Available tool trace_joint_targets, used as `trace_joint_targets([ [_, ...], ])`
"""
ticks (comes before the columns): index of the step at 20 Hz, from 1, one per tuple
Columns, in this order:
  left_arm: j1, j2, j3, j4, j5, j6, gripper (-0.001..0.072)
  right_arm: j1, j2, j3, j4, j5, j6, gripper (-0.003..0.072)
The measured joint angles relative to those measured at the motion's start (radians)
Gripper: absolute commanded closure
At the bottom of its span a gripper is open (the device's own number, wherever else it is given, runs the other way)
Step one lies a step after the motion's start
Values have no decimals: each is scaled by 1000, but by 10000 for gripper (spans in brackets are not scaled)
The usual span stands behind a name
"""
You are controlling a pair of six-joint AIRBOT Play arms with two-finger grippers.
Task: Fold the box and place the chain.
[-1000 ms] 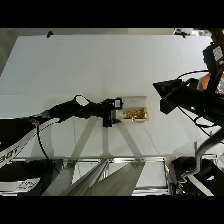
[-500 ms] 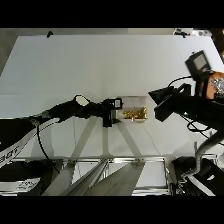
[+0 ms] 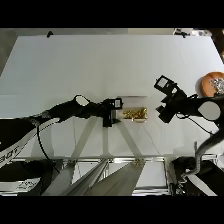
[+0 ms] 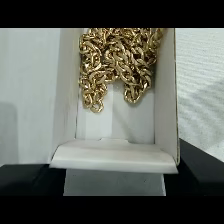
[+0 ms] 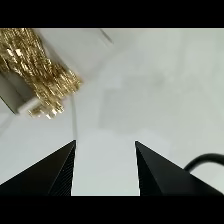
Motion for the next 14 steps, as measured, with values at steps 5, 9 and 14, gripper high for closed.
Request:
trace_joint_targets([
  [5,0,0,0,0,0,0,212,-57,-175,-11,79,-48,-378,174],
  [9,0,0,0,0,0,0,212,-53,-259,-15,165,-66,-535,139],
  [14,0,0,0,0,0,0,212,-53,-319,-32,269,-74,-665,133],
])
